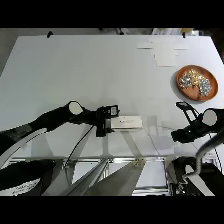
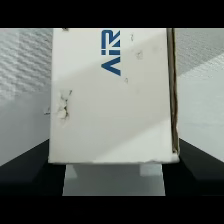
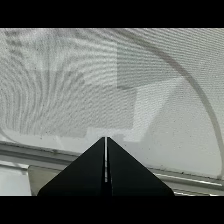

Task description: Fold the box and place the chain.

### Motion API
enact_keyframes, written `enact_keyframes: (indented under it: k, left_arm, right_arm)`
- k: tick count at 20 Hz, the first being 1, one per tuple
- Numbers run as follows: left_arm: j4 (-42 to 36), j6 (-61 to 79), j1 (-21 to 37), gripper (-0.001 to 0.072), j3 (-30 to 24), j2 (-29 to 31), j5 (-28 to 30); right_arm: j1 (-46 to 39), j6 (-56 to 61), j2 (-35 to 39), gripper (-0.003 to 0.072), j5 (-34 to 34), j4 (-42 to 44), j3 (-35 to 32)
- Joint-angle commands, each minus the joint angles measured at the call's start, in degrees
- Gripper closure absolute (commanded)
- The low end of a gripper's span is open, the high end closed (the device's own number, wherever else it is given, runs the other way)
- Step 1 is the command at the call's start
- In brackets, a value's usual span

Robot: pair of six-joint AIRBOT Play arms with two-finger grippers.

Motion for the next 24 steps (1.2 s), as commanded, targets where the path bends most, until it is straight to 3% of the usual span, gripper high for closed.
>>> enact_keyframes:
  k: [1, 6, 11, 13, 17, 20, 24]
  left_arm:
    - [10.6, -11.9, 2.5, 0.0456, 0.1, 7.6, -0.6]
    - [25.3, -36.3, 11.8, 0.0457, 0.1, 22.4, -5.2]
    - [43.0, -58.7, 26.4, 0.0456, 0.0, 29.6, -9.0]
    - [47.7, -65.4, 33.7, 0.0456, 0.0, 29.9, -9.0]
    - [47.0, -71.8, 46.3, 0.0448, 0.0, 27.8, -8.5]
    - [47.1, -73.9, 50.3, 0.0435, 0.0, 24.5, -10.1]
    - [47.1, -73.9, 51.1, 0.0434, 0.0, 19.6, -13.9]
  right_arm:
    - [0.0, 0.0, 0.0, 0.0669, 0.0, 0.0, 0.0]
    - [0.0, 0.0, 0.0, 0.0669, 0.0, 0.0, 0.0]
    - [0.0, 0.0, 0.0, 0.0669, 0.0, 0.0, 0.0]
    - [0.0, 0.0, 0.0, 0.0669, 0.0, 0.0, 0.0]
    - [0.0, 0.0, 0.0, 0.0669, 0.0, 0.0, 0.0]
    - [0.0, 0.0, 0.0, 0.0669, 0.0, 0.0, 0.0]
    - [0.0, 0.0, 0.0, 0.0669, 0.0, 0.0, 0.0]
